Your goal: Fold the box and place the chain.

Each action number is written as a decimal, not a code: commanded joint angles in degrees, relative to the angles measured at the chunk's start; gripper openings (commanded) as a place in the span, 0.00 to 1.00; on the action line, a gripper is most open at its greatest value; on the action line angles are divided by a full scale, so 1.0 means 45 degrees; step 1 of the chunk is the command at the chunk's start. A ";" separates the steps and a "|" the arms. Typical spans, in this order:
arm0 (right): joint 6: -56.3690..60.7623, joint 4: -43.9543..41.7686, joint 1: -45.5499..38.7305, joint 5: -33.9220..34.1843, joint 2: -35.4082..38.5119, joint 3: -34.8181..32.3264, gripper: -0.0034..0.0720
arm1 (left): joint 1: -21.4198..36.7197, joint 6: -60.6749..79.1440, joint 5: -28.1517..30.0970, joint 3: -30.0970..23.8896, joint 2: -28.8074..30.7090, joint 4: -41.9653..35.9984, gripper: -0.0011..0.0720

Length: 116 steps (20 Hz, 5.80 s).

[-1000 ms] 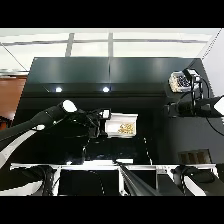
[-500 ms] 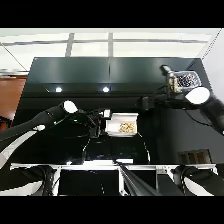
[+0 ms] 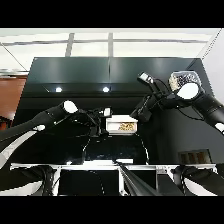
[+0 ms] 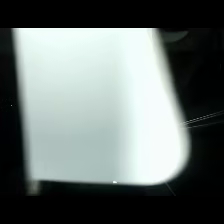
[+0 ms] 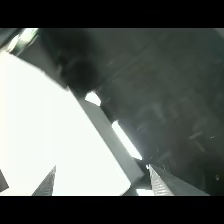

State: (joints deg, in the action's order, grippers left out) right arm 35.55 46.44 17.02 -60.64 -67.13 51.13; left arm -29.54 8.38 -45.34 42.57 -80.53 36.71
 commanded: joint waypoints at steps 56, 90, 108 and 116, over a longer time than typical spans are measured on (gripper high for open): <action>-0.1996 0.0695 0.1724 0.0515 0.0141 -0.1093 0.45 | 0.0000 -0.0010 0.0019 0.0010 -0.0010 0.0024 0.52; 0.3079 -0.4983 -0.2137 -0.1603 0.1394 -0.2526 0.06 | 0.0005 -0.0126 -0.0083 0.0010 0.0175 0.0087 1.00; 0.4716 -0.1020 -0.8043 -0.2783 0.5056 -0.2531 0.06 | -0.2914 -0.5717 0.0408 0.3696 -0.0364 0.1025 0.99; 0.4707 -0.1015 -0.8043 -0.2705 0.5056 -0.2531 0.06 | -0.2958 -0.6926 -0.0432 0.4240 -0.1234 0.1418 0.99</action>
State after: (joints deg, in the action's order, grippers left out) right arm 56.80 41.85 -19.14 -72.88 -44.42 39.70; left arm -42.65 -21.43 -46.28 61.04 -85.21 42.50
